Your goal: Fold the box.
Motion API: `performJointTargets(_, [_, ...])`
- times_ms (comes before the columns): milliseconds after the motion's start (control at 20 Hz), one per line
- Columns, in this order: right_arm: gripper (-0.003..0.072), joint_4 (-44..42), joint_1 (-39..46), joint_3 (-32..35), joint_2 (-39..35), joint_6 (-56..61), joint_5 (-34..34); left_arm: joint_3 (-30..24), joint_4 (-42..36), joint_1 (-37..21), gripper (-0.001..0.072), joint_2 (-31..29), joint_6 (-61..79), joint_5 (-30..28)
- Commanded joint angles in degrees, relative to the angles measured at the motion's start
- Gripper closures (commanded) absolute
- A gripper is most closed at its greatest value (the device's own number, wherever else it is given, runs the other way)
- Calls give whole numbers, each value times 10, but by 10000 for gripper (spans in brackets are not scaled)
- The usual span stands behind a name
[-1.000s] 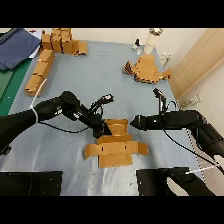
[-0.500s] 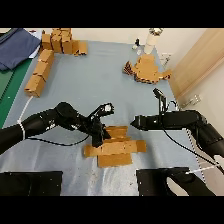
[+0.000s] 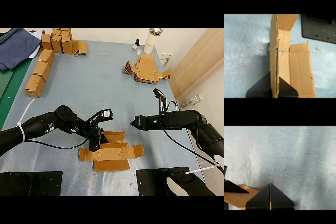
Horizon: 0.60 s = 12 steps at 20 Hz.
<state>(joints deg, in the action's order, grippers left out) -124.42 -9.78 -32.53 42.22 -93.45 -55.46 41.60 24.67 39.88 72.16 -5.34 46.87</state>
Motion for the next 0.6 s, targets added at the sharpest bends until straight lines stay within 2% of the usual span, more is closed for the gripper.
performJointTargets(0, [681,0,0,0,0,0,0,-3,2,0,697,0,2,2])
performJointTargets(550, [681,0,0,0,0,0,0,-11,2,0,697,0,0,2])
